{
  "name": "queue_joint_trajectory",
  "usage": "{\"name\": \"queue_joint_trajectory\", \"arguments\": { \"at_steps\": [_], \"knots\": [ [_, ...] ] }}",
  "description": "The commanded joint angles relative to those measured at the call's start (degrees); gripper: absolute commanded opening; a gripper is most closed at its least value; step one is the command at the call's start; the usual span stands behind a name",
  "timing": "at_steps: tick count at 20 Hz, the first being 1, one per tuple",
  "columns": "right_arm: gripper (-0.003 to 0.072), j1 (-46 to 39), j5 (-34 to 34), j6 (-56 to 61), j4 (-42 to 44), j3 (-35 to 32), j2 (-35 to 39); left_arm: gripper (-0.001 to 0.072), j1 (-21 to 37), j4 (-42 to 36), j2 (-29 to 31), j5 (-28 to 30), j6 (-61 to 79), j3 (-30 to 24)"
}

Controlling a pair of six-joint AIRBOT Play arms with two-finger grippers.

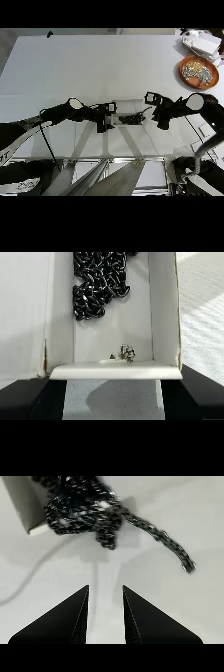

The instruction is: Fold the box and place the chain.

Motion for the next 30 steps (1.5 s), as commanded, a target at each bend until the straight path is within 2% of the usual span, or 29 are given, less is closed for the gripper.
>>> {"name": "queue_joint_trajectory", "arguments": {
  "at_steps": [1,7,11,14,16,24,27,30],
  "knots": [
    [0.0221,-1.7,-3.2,-20.4,6.8,-1.5,-6.6,0.0323,0.0,0.0,0.0,0.0,0.0,0.0],
    [0.0218,-1.6,-7.4,-24.3,9.7,-1.5,-11.8,0.0323,0.0,0.0,0.0,0.0,0.0,0.0],
    [0.0216,1.3,-10.4,-24.4,10.9,-1.5,-14.3,0.0323,0.0,0.0,0.0,0.0,0.0,0.0],
    [0.0138,1.6,-11.0,-23.9,10.8,-1.5,-14.4,0.0323,0.0,0.0,0.0,0.0,0.0,0.0],
    [0.0013,1.6,-10.3,-22.4,8.7,-1.5,-14.0,0.0323,0.0,0.0,0.0,0.0,0.0,0.0],
    [0.0013,-1.9,-8.7,-20.9,4.7,-1.5,-5.1,0.0323,0.0,0.0,0.0,0.0,0.0,0.0],
    [0.0013,-3.1,-7.2,-20.8,5.5,-1.5,1.1,0.0323,0.0,0.0,0.0,0.0,0.0,0.0],
    [0.0013,-3.2,-5.9,-19.7,9.9,-1.5,7.4,0.0323,0.0,0.0,0.0,0.0,0.0,0.0]
  ]
}}
